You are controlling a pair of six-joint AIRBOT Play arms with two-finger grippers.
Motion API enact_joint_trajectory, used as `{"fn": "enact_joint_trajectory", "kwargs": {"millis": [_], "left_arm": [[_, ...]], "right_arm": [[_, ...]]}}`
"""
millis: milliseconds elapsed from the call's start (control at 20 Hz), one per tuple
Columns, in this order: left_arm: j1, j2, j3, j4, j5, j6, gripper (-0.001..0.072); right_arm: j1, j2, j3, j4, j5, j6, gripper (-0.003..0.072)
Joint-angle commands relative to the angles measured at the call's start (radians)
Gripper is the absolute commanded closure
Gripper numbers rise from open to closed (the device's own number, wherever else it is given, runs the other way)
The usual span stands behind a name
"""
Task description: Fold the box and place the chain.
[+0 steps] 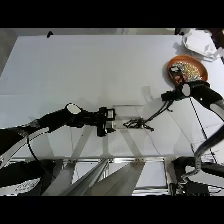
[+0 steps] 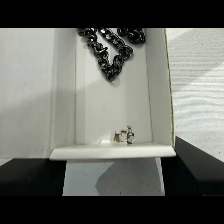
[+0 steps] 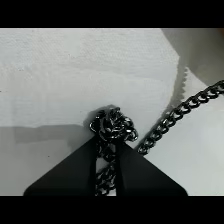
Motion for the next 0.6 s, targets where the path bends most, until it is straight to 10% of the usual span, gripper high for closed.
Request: {"fn": "enact_joint_trajectory", "kwargs": {"millis": [0, 550], "left_arm": [[0.000, 0.000, 0.001, 0.000, 0.000, 0.000, 0.0623], [0.000, 0.000, 0.001, 0.000, 0.000, 0.000, 0.0623]], "right_arm": [[0.000, -0.006, 0.001, 0.005, 0.000, 0.002, 0.0620], [0.002, 0.262, 0.003, 0.144, 0.169, -0.019, 0.0676]]}}
